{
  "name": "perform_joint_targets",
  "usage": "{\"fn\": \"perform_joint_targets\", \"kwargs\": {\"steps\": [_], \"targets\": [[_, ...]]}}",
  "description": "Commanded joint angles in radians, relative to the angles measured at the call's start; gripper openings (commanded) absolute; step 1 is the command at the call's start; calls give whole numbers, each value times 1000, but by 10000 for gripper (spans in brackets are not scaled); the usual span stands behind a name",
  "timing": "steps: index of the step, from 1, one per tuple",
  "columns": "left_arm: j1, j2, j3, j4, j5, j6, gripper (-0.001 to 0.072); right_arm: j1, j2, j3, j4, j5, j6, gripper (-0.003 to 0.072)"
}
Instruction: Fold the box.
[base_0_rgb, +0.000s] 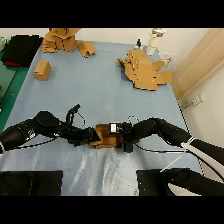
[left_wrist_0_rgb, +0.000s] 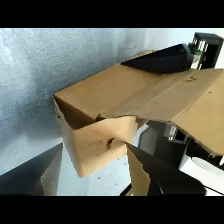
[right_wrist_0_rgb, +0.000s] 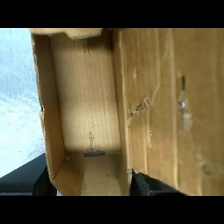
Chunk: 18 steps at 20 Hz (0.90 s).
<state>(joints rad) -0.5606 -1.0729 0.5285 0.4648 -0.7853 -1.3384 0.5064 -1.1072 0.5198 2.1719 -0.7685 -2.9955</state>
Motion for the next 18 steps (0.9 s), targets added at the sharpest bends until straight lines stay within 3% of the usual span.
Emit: {"fn": "perform_joint_targets", "kwargs": {"steps": [1, 4, 6, 12, 18], "targets": [[-5, -11, 0, -16, 52, 13, 609, 0, -1, 0, 0, 0, 0, 490], [-13, -11, 0, -12, 57, 6, 599, 0, -1, 0, 0, 0, 0, 490], [-44, -11, 10, 74, 85, -71, 589, 0, -1, 0, 0, 0, 0, 490], [-235, -12, 151, 639, 131, -595, 588, 0, -1, 0, 0, 0, 0, 490], [-317, -37, 175, 695, 118, -732, 588, 0, -1, 0, 0, 0, 0, 490]]}}
